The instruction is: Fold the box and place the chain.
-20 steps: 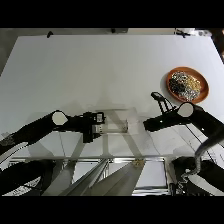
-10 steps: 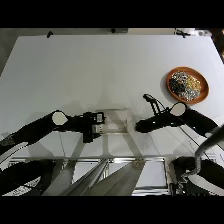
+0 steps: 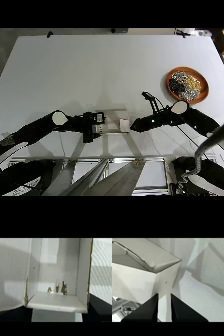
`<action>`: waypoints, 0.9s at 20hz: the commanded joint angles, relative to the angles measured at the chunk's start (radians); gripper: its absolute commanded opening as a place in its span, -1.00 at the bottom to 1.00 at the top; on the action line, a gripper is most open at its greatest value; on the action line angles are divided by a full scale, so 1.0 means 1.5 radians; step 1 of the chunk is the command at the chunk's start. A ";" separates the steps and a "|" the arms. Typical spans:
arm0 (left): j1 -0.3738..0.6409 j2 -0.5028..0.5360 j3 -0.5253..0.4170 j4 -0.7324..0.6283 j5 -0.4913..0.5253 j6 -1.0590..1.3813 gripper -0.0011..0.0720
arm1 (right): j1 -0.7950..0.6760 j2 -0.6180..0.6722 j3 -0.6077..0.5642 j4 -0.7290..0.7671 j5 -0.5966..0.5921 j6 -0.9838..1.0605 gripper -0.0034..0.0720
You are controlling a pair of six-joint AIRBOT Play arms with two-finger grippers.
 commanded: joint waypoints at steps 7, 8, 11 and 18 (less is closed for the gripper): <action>0.000 0.000 0.000 0.000 0.000 0.000 -0.55 | 0.034 0.001 0.014 0.021 -0.011 -0.001 -0.17; 0.000 0.000 0.000 0.000 0.000 0.000 -0.55 | 0.039 0.001 0.014 0.021 -0.018 -0.001 -0.13; 0.000 0.000 0.000 0.000 0.000 0.000 -0.55 | 0.043 0.001 0.015 0.021 -0.020 -0.001 -0.09; 0.000 0.000 0.000 0.000 0.000 0.000 -0.55 | 0.092 0.001 0.024 -0.003 -0.092 0.061 0.17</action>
